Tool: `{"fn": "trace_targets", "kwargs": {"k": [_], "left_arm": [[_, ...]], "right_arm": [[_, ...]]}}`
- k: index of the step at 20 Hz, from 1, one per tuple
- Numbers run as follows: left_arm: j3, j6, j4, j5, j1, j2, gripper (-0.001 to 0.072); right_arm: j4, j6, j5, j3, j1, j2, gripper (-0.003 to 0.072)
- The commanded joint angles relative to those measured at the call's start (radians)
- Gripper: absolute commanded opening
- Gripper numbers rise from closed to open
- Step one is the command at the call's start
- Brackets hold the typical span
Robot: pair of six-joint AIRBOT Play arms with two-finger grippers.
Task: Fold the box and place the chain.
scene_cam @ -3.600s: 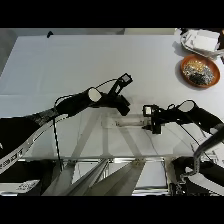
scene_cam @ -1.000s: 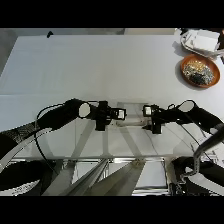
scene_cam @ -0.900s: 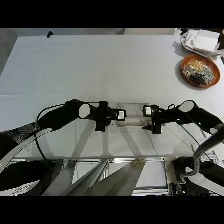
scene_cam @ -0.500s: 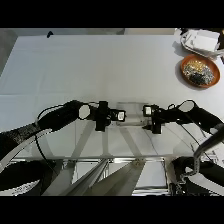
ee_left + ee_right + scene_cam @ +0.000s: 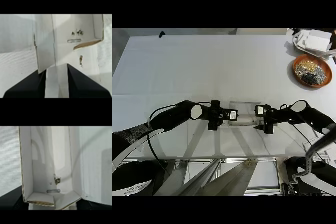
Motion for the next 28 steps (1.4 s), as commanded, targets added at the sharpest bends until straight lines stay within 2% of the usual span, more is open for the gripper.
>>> {"fn": "trace_targets", "kwargs": {"k": [1,5,12,15,22,28], "left_arm": [[-0.001,0.000,0.001,0.002,0.000,-0.009,0.0291],[-0.001,0.000,0.000,0.026,-0.003,-0.013,0.0291],[-0.001,0.000,0.000,0.006,-0.003,0.005,0.0263],[-0.001,0.001,0.000,-0.009,-0.003,0.013,0.0200],[-0.001,0.001,0.001,-0.084,-0.003,0.016,0.0200],[-0.001,0.039,-0.026,-0.046,-0.011,0.017,0.0200]], "right_arm": [[0.000,-0.001,0.001,0.000,0.000,0.000,0.0296],[0.000,-0.001,0.001,0.000,0.000,0.000,0.0296],[0.000,-0.001,0.001,0.000,0.000,0.000,0.0296],[0.000,-0.001,0.001,0.000,0.000,0.000,0.0296],[0.000,-0.001,0.001,0.000,0.000,0.000,0.0296],[0.000,-0.001,0.001,0.000,0.000,0.000,0.0296]]}}
